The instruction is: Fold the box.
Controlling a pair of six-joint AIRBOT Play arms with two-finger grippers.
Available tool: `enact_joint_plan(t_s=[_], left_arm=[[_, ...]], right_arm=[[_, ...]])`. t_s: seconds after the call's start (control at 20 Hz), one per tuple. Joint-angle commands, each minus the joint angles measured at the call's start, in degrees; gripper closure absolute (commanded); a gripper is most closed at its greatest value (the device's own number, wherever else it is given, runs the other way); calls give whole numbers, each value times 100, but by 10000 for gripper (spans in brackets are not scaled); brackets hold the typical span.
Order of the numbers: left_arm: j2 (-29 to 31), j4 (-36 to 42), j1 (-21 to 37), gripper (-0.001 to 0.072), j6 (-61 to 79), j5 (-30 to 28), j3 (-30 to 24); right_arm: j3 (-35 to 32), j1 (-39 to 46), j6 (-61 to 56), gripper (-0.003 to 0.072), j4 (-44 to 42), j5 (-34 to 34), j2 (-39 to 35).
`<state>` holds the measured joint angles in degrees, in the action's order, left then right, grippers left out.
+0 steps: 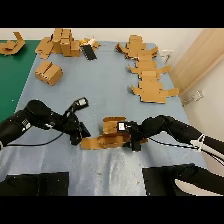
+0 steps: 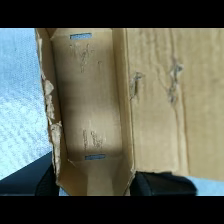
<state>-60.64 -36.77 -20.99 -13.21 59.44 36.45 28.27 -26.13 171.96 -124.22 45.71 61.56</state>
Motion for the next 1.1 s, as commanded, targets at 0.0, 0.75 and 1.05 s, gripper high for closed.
enact_joint_plan(t_s=[0.0,0.75,1.05], left_arm=[[216,-1375,-905,428,127,-706,-68],[-223,-1038,-2103,74,-181,-2090,-68],[-223,-1224,-2098,71,-190,-2146,-68]], right_arm=[[-2,0,-2,185,-4,-2,2],[-2,0,-2,185,-4,0,2],[-2,0,-2,185,-4,2,2]])
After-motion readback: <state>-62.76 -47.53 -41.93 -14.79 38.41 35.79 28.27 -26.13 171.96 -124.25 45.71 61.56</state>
